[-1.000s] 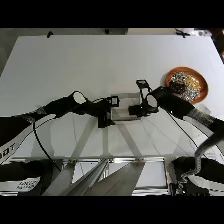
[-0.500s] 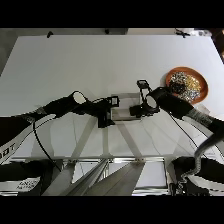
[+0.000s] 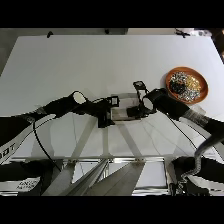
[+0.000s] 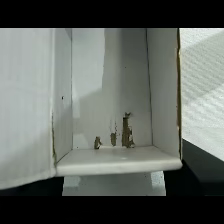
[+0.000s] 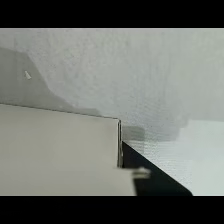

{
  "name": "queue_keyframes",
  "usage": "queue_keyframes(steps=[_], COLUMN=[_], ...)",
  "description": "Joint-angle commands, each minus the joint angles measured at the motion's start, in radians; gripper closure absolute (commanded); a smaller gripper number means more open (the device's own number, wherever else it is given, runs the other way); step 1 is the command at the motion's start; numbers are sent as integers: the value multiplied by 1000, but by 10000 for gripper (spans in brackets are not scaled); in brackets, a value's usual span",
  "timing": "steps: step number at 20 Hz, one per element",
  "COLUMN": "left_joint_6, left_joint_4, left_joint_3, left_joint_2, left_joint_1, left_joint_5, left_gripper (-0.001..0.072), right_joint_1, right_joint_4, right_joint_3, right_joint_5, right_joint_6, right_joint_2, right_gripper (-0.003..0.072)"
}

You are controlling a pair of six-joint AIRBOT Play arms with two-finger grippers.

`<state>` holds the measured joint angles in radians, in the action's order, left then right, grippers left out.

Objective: Fold the box and place the chain.

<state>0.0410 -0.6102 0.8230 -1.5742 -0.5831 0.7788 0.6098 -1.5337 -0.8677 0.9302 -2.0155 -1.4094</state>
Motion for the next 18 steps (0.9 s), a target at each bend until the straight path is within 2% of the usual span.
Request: queue_keyframes(steps=[1, 7, 8, 9, 10, 18], left_joint_6=[0, 0, 0, 0, 0, 0], left_joint_4=[0, 0, 0, 0, 0, 0], left_joint_3=[0, 0, 0, 0, 0, 0], left_joint_2=[0, 0, 0, 0, 0, 0], left_joint_1=[0, 0, 0, 0, 0, -1], left_joint_5=[0, 0, 0, 0, 0, 3], left_gripper=[538, 538, 538, 538, 538, 538], right_joint_1=[2, 2, 2, 2, 2, 1], right_joint_4=[0, 0, -1, -8, -11, -92], right_joint_3=[0, 0, 0, 0, 0, 0], right_joint_5=[31, 43, 42, 42, 42, 84], right_joint_6=[0, 1, 9, 21, 55, 194], right_joint_2=[-12, -6, 3, 17, 36, 260], right_gripper=[664, 660, 511, 326, 200, 196])
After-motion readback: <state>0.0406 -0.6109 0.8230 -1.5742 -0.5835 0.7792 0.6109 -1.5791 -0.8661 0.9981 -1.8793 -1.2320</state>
